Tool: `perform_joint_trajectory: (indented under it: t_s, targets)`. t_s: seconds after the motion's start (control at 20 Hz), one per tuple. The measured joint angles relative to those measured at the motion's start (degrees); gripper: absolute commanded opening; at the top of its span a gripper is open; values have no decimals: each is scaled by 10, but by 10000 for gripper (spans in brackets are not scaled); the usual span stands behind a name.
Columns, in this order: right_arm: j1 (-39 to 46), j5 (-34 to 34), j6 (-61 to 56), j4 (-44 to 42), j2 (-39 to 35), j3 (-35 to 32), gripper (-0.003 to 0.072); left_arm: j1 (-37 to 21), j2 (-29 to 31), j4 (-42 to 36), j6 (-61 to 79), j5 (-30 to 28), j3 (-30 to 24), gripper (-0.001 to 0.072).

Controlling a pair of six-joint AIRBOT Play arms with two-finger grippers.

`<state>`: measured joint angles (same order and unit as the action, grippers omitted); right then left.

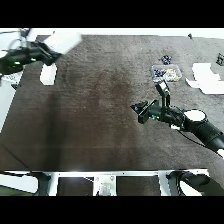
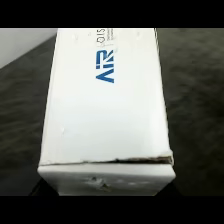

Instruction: Fold the box and place the chain.

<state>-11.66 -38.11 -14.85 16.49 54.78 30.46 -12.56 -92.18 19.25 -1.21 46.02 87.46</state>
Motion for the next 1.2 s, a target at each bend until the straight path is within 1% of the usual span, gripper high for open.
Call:
perform_joint_trajectory:
  t_s: [0.15, 0.25, 0.5, 0.6, 0.9, 1.2]
  targets:
    - [0, 2, -1, 0, 0, 0, 6, -57, 12, 24, -57, -57, -8, 17]
    - [0, 2, -1, 0, 0, 0, 6, -82, 14, 47, -78, -96, -28, 17]
    - [0, 3, -7, 0, 3, 0, 5, -108, 13, 65, -120, -240, -112, 17]
    - [0, 2, -10, 0, 3, 0, 6, -110, 0, 66, -133, -279, -132, 17]
    - [0, 2, -12, -2, 4, -4, 6, -113, -45, 70, -146, -312, -152, 17]
    - [0, 9, -12, -3, 4, -9, 6, -113, -79, 74, -148, -313, -155, 19]
